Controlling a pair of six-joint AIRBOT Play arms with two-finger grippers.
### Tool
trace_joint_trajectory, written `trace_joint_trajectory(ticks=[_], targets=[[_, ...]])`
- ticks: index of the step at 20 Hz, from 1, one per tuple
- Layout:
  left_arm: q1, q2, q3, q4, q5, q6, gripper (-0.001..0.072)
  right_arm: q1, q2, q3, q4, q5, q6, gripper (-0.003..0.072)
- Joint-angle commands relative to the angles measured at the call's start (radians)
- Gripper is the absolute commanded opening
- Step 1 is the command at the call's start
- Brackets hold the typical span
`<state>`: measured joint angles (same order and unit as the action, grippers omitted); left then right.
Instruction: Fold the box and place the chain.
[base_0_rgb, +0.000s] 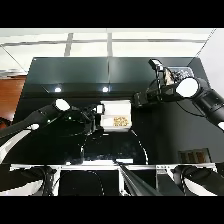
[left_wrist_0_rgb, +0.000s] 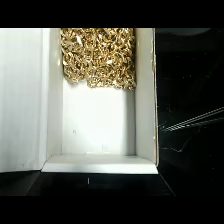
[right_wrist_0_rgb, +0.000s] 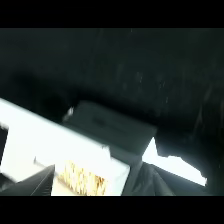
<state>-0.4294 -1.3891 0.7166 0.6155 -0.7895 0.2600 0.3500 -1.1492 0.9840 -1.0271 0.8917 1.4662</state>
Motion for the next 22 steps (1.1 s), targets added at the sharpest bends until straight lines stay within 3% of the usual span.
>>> trace_joint_trajectory(ticks=[1, 3, 6, 11, 14, 19, 22], targets=[[-0.003, -0.002, 0.001, 0.005, 0.004, 0.005, 0.0349, -0.014, -0.008, 0.000, -0.002, -0.180, 0.019, 0.0687], [-0.003, -0.002, 0.001, 0.005, 0.004, 0.005, 0.0349, -0.026, -0.052, 0.001, 0.035, -0.267, 0.047, 0.0687], [-0.003, -0.002, 0.001, 0.005, 0.004, 0.005, 0.0349, 0.002, -0.156, 0.001, 0.059, -0.253, 0.005, 0.0686], [0.000, -0.002, 0.001, 0.005, 0.005, 0.005, 0.0350, 0.057, -0.173, 0.016, 0.109, 0.040, -0.600, 0.0685], [0.000, -0.002, 0.001, 0.005, 0.005, 0.005, 0.0350, 0.057, -0.143, 0.018, 0.086, 0.122, -0.878, 0.0685], [-0.001, -0.002, 0.001, 0.005, 0.004, 0.005, 0.0350, 0.058, -0.146, 0.017, 0.150, 0.212, -1.122, 0.0685], [-0.001, -0.002, 0.001, 0.005, 0.004, 0.005, 0.0350, 0.057, -0.163, 0.017, 0.210, 0.167, -1.146, 0.0685]])
